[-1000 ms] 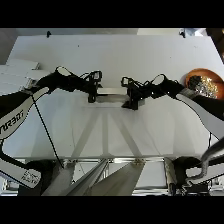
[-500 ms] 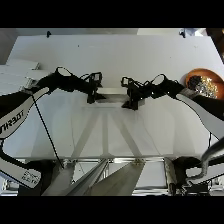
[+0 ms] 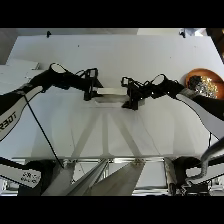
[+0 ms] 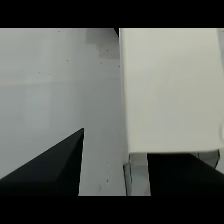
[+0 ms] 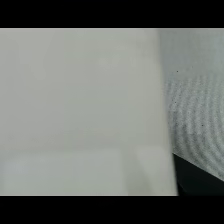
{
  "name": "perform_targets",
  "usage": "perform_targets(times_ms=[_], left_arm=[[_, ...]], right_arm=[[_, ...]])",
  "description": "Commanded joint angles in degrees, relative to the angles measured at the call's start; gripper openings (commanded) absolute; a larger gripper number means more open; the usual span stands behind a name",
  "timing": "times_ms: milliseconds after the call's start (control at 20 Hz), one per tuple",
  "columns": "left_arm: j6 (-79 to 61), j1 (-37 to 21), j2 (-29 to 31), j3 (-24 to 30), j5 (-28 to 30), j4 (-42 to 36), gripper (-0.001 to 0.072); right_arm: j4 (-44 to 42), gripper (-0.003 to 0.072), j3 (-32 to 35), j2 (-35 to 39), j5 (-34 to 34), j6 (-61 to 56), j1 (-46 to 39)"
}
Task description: Fold the box and place the chain.
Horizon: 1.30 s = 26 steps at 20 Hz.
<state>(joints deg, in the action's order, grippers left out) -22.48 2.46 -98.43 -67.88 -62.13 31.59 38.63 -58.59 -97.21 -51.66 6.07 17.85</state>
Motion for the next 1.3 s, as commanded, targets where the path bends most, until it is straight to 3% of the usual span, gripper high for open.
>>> perform_targets(times_ms=[0,100,200,300,550,900,1050,1250], left_arm=[[0.04,-5.20,1.70,-0.02,-7.06,0.26,0.0420],[0.02,-9.27,1.95,0.11,-13.86,0.61,0.0412],[-0.11,-12.28,3.21,1.95,-15.72,0.72,0.0156],[-0.33,-13.68,4.85,4.92,-15.69,2.58,0.0018],[-7.32,-10.03,6.73,11.34,-13.25,1.55,0.0010],[-7.34,-5.05,6.86,11.43,-11.96,-14.93,0.0010],[-7.37,-2.93,6.84,11.43,-6.29,-17.38,0.0010],[-9.27,-2.01,6.84,11.43,-0.48,-28.63,0.0010]], right_arm=[[-0.02,0.0473,0.02,0.07,0.02,-0.02,0.04],[-0.02,0.0473,0.02,0.04,0.00,-0.02,0.07],[-0.02,0.0473,0.02,0.04,0.02,-0.02,0.04],[-0.02,0.0473,0.02,0.04,0.02,-0.02,0.04],[-0.02,0.0473,0.02,0.04,0.00,-0.02,0.04],[-0.02,0.0473,0.02,0.04,0.02,-0.02,0.04],[-0.02,0.0473,0.02,0.04,0.00,-0.02,0.04],[-0.02,0.0473,0.02,0.07,0.00,-0.02,0.04]])
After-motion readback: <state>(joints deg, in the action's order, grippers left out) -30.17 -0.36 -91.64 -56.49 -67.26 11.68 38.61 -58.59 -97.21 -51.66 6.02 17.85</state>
